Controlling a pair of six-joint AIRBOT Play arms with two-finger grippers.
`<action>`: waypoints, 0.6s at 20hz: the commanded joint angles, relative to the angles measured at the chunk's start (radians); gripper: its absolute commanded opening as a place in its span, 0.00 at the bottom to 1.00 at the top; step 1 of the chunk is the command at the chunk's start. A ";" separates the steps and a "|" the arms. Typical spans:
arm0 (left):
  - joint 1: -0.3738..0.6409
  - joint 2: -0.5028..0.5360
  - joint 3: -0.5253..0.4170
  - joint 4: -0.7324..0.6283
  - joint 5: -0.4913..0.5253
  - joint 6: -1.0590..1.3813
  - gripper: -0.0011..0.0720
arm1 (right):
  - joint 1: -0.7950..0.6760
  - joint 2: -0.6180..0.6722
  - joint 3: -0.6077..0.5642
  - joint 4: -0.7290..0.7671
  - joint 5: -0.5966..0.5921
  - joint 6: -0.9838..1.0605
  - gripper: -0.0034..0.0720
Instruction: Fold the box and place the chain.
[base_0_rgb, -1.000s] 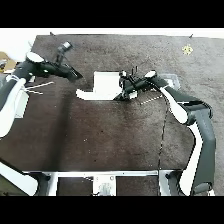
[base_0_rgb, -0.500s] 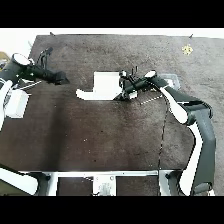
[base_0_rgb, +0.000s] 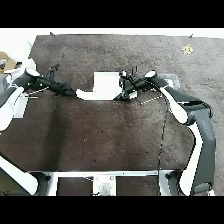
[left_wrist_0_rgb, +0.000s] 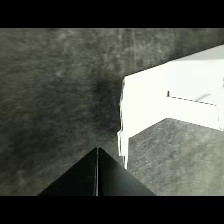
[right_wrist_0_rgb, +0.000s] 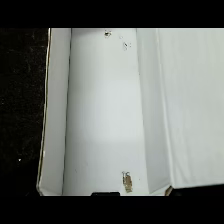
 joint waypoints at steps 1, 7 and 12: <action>-0.007 -0.031 -0.007 -0.067 -0.018 0.028 0.03 | 0.000 0.000 0.000 0.000 0.000 0.000 0.57; -0.040 -0.047 -0.008 -0.210 -0.043 0.088 0.03 | 0.000 0.000 0.000 0.000 0.000 0.000 0.57; -0.074 -0.047 -0.008 -0.307 -0.053 0.126 0.04 | 0.000 0.000 0.000 0.000 0.000 0.000 0.57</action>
